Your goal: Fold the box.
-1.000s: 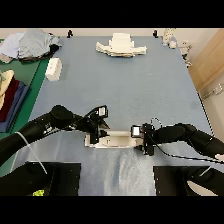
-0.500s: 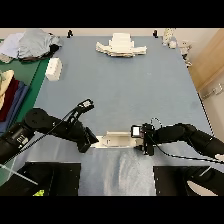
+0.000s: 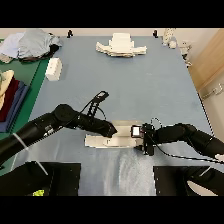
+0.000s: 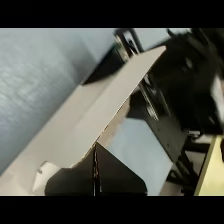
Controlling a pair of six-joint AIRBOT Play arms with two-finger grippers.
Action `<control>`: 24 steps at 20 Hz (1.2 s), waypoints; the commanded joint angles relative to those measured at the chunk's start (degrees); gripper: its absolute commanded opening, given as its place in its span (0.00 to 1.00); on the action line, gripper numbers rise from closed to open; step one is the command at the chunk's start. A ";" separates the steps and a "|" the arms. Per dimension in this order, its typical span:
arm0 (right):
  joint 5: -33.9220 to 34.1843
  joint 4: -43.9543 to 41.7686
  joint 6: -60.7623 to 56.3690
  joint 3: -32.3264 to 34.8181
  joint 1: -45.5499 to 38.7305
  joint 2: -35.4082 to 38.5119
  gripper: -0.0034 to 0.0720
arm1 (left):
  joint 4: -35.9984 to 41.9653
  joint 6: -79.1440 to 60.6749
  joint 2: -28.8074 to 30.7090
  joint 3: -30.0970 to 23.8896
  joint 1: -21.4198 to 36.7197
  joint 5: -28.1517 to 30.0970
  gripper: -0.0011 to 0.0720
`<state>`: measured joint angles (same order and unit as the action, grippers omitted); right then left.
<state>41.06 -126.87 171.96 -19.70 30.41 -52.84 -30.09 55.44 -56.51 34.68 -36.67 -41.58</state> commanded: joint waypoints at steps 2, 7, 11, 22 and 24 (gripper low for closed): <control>-0.04 0.00 0.00 0.02 0.00 0.02 0.72 | 0.22 2.73 -8.37 2.69 3.85 3.23 0.03; -0.02 0.00 0.00 0.02 0.00 0.00 0.72 | -0.13 3.58 -14.53 2.69 4.57 2.16 0.03; -0.04 0.00 0.00 0.02 0.00 0.02 0.72 | -0.11 3.91 -16.61 2.78 4.68 1.36 0.03; -0.04 0.00 0.00 0.02 0.00 0.00 0.72 | -14.40 -2.14 5.49 5.68 2.54 -10.86 0.03; -0.02 0.00 0.00 0.02 0.00 0.02 0.72 | -18.05 -2.01 9.90 4.20 -1.09 -11.10 0.03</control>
